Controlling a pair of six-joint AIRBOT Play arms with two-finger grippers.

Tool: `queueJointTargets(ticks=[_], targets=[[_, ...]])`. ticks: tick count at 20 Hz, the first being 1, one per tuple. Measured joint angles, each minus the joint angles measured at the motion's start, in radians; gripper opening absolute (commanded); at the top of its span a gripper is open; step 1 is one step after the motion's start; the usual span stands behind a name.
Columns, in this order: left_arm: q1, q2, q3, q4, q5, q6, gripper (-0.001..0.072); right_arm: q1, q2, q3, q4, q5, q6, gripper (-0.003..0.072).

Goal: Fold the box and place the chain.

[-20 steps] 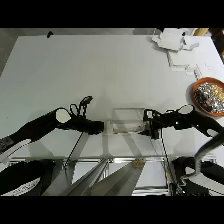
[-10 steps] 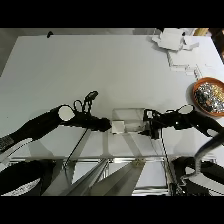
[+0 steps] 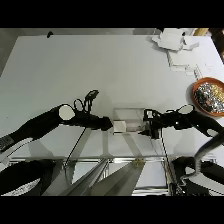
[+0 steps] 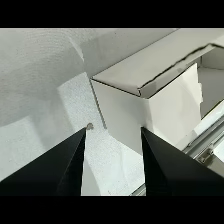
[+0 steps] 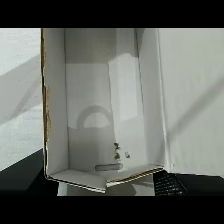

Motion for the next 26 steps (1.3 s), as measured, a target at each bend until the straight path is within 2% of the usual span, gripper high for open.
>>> queueJointTargets(ticks=[26], targets=[[0.045,0.000,0.002,-0.061,-0.047,0.009,0.0388,0.000,0.000,0.000,0.000,0.000,0.000,0.0466]])
